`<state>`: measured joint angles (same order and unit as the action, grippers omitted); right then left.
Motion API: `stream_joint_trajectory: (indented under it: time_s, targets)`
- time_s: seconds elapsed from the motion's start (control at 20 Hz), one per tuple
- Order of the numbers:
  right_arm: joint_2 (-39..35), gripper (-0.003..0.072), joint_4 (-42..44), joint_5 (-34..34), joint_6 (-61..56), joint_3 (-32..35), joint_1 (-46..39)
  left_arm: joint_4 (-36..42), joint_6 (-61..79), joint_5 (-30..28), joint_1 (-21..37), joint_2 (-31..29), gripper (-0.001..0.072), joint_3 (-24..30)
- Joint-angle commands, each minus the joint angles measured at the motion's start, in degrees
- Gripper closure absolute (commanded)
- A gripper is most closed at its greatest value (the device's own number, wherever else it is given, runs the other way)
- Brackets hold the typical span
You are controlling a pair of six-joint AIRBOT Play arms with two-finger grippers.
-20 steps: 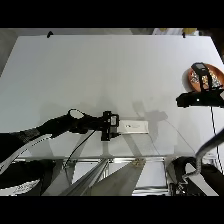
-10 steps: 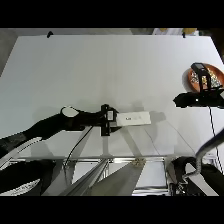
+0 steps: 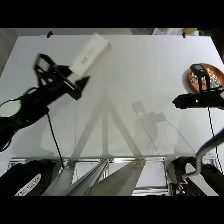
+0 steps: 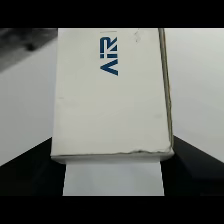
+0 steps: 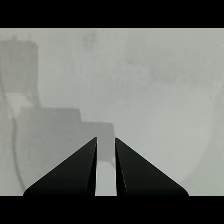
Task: Fold the box and place the chain.
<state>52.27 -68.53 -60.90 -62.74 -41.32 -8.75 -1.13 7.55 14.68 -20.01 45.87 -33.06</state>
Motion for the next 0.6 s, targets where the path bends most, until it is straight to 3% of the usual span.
stream_joint_trajectory:
  time_s: [0.0, 0.2, 0.4, 0.55]
  targets:
    - [0.0, 0.0569, 0.1, 0.1, 0.0, 0.0, 0.0, -0.2, -9.7, -5.7, 8.7, -5.0, 0.0557, 0.3]
    - [0.0, 0.0569, 0.1, 0.0, 0.0, 0.0, 0.0, -0.5, -14.9, -6.6, 16.5, -4.9, 0.0557, 3.7]
    - [0.0, 0.0569, 0.1, 0.3, 0.0, 0.0, 0.0, -1.1, -21.0, -7.0, 23.3, -4.9, 0.0557, 12.6]
    - [0.0, 0.0569, 0.1, 0.5, 0.0, 0.0, 0.0, -5.8, -23.8, -6.5, 26.4, -4.9, 0.054, 19.6]
